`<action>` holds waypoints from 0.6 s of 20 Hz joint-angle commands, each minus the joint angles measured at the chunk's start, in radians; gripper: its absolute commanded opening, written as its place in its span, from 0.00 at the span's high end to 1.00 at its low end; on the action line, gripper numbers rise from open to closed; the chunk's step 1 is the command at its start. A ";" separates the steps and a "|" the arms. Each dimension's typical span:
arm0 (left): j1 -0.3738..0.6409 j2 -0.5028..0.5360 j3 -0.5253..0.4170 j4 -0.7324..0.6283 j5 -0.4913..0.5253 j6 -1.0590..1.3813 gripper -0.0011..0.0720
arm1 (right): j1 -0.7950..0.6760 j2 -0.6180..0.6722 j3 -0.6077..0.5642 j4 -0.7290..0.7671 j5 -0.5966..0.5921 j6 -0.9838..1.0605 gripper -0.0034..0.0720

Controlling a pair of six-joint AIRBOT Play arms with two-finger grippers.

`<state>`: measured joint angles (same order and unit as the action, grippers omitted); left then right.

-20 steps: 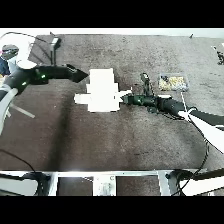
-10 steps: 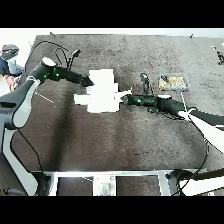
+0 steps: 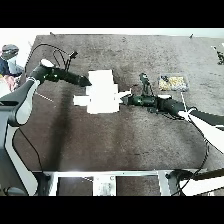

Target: Fold the box and place the chain.

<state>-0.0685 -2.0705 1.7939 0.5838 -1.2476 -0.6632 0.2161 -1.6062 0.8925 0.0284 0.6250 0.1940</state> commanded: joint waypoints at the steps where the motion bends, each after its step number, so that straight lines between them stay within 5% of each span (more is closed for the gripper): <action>1: 0.000 -0.038 0.002 -0.103 -0.069 0.044 0.18 | 0.000 0.000 0.001 -0.002 0.000 0.000 0.95; 4: 0.000 -0.059 0.002 -0.106 -0.097 0.072 0.19 | 0.000 0.000 0.001 -0.002 0.000 0.000 0.95; 5: 0.000 -0.059 0.002 -0.108 -0.097 0.080 0.39 | 0.000 0.000 0.001 -0.006 -0.001 0.000 0.95; 6: 0.000 -0.059 0.002 -0.114 -0.097 0.090 0.43 | 0.000 0.000 0.001 -0.010 -0.004 0.000 0.95; 10: 0.000 -0.060 0.002 -0.112 -0.132 0.096 0.43 | 0.000 0.000 0.001 -0.009 -0.003 0.000 0.95; 12: 0.000 -0.060 0.002 -0.109 -0.148 0.098 0.51 | 0.000 0.000 0.001 -0.009 -0.004 0.000 0.95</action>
